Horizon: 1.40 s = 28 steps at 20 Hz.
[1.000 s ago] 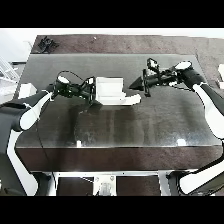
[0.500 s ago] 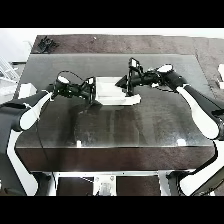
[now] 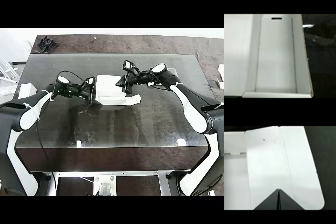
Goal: Fold the box and place the chain.
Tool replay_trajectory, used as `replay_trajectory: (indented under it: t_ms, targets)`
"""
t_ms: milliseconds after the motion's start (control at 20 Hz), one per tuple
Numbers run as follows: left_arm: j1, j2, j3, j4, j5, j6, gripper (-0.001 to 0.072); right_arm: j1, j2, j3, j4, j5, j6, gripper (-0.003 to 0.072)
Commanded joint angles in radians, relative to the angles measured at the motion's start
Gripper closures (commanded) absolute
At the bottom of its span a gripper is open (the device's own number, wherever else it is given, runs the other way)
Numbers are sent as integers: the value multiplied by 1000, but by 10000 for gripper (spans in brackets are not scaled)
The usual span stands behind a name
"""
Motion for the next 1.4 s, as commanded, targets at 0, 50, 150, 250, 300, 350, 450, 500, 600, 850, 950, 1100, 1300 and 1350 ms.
replay_trajectory:
  t_ms: [0, 50, 150, 250, 300, 350, 450, 500, 600, 850, 950, 1100, 1300, 1350]
  targets:
    - [-1, -1, 0, 0, 0, 0, 171, 0, -17, 14, -115, -8, 25, 689]
    - [-1, -1, 0, 0, 0, 0, 171, -1, -21, 14, -123, -8, 25, 689]
    - [-1, -1, 0, 0, 0, 0, 171, -1, -33, 14, -126, -8, 25, 689]
    - [-1, -1, 0, 0, 0, 0, 171, 2, -39, 14, -126, -8, 18, 689]
    - [-1, -1, 0, 0, 0, 0, 171, 2, -39, 15, -124, -8, 18, 689]
    - [-1, -1, 0, 0, 0, 0, 171, 2, -38, 18, -124, -7, 18, 688]
    - [-1, -1, 0, 0, 0, 0, 171, 2, -35, 26, -122, -3, 18, 687]
    - [-1, -1, 0, 0, 0, 0, 171, 2, -27, 29, -122, 4, 23, 687]
    - [-1, -1, 0, 0, 0, 0, 171, -2, 7, 29, -122, 22, 54, 688]
    - [-1, -1, 0, 0, 0, 0, 171, -49, 160, 2, -126, 82, 140, 690]
    - [-1, -1, 0, 0, 1, 0, 171, -68, 240, -67, -127, 83, 141, 689]
    - [-1, -1, 0, 0, 1, 0, 171, -87, 322, -206, -168, 91, 141, 564]
    - [-1, -1, 0, 0, 1, 0, 171, -97, 326, -358, -171, 103, 64, 58]
    - [-1, -1, 0, 0, 1, 0, 171, -95, 325, -383, -168, 89, 23, 58]
